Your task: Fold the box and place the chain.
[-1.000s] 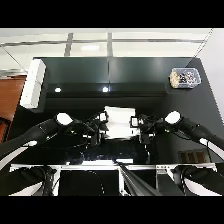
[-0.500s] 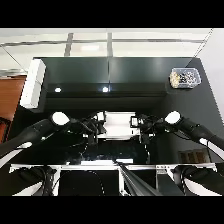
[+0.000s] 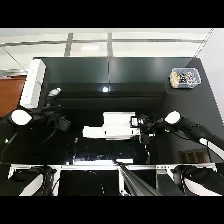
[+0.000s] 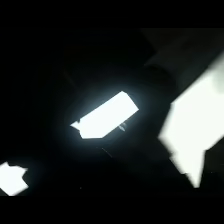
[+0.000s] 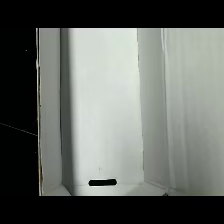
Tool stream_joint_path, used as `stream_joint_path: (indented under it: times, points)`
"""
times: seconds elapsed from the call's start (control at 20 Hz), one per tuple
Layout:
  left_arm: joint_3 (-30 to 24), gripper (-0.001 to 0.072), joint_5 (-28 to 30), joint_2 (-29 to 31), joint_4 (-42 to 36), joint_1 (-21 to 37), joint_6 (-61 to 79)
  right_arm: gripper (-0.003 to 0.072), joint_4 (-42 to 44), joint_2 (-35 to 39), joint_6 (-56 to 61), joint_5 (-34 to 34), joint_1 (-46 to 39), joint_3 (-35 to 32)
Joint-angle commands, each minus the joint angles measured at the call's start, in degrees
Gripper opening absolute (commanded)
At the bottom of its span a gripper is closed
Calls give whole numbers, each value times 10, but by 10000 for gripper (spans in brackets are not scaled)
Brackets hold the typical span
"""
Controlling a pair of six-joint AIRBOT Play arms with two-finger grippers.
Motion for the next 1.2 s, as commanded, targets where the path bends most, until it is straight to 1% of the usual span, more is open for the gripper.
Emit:
stream_joint_path:
  times: [0.0, 0.05, 0.1, 0.15, 0.2, 0.25, 0.35, 0.45, 0.55, 0.6, 0.65, 0.75, 0.8, 0.85, 0.9, 0.95, 1.0, 1.05, 1.1, 1.15]
  points:
    - [-28, 26, -152, -77, -129, 157, -127, 199, 0, 0, 0, 1, 0, 0]
    - [-38, 25, -168, -111, -204, 184, -67, 199, 0, 0, 0, 0, 0, 0]
    - [-43, 25, -171, -145, -253, 206, -47, 199, 0, 0, 0, 0, 0, 0]
    - [-43, 24, -170, -171, -275, 210, -30, 199, 0, 0, 0, 1, 0, 0]
    - [-42, 23, -168, -192, -281, 198, -18, 199, 0, 0, 0, 0, 0, 0]
    - [-42, 23, -164, -206, -279, 177, -17, 199, 0, 0, 0, 0, 0, 0]
    - [-42, 23, -138, -226, -281, 110, -17, 200, 0, 0, 0, 0, 0, 0]
    - [-37, 24, -104, -241, -312, 35, 2, 199, 0, 0, 0, 0, 0, 0]
    - [-21, 24, -100, -251, -350, -29, 21, 199, 0, 0, 0, 0, 0, 0]
    - [-11, 24, -103, -252, -353, -54, 24, 199, 0, 0, 0, 0, 0, 0]
    - [-3, 25, -104, -252, -351, -74, 24, 199, 0, 0, 0, 0, 0, 0]
    - [6, 31, -99, -252, -351, -91, 27, 199, 0, 0, 0, 0, 0, 0]
    - [8, 58, -99, -252, -351, -89, 32, 199, 0, 0, 0, 0, 0, 0]
    - [10, 106, -103, -252, -351, -85, 36, 199, 0, 0, 0, 1, 0, 0]
    - [11, 193, -109, -252, -352, -79, 41, 199, 0, 0, 0, 0, 0, 0]
    - [13, 312, -119, -252, -353, -71, 52, 199, 0, 0, 0, 1, 0, 0]
    - [16, 480, -128, -252, -354, -64, 53, 199, 0, 0, 0, 0, 0, 0]
    - [18, 625, -138, -252, -353, -55, 55, 199, 0, 0, 0, 0, 0, 0]
    - [21, 656, -150, -252, -354, -46, 62, 199, 0, 0, 0, 0, 0, 0]
    - [23, 656, -159, -252, -354, -38, 64, 199, 0, 0, 0, 0, 0, 0]
